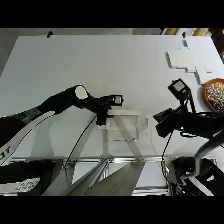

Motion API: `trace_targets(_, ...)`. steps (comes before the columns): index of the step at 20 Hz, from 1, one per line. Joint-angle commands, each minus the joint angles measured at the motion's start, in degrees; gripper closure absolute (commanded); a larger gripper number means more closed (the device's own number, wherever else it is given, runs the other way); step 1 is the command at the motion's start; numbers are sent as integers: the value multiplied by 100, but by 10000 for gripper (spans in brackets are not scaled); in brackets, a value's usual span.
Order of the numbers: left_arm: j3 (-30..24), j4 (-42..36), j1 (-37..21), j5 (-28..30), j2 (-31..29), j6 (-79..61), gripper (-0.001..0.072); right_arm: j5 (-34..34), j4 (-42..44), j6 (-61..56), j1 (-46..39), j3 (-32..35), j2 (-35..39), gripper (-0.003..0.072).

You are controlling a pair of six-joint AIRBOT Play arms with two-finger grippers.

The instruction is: Fold the box and place the chain.

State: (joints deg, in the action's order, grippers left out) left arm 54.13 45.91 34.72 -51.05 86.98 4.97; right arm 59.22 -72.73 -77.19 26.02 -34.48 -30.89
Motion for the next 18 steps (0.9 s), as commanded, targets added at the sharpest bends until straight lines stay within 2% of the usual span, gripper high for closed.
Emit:
trace_targets(1, 7, 0, 2, 2, -4, 0, 699, -232, 1311, 1788, 94, 363, -216, 669)
trace_targets(7, 7, 0, 2, 2, -4, 0, 699, -192, 1161, 3327, 1025, 662, -1521, 669)
trace_targets(9, 7, -2, 2, 2, -2, 0, 699, -262, 1384, 4061, 960, 680, -1803, 669)
trace_targets(13, 7, -2, 2, 0, -4, 0, 699, -841, 393, 4461, 1392, 728, -1622, 665)
trace_targets(14, 7, 0, 2, 0, -4, 2, 699, -999, 188, 4389, 1464, 778, -1493, 610)
trace_targets(15, 7, 0, 2, 7, -4, 0, 699, -1169, 26, 4378, 1510, 850, -1344, 500)
trace_targets(18, 7, -2, 2, 2, -4, 0, 699, -1506, -258, 4256, 1622, 1117, -920, 276)
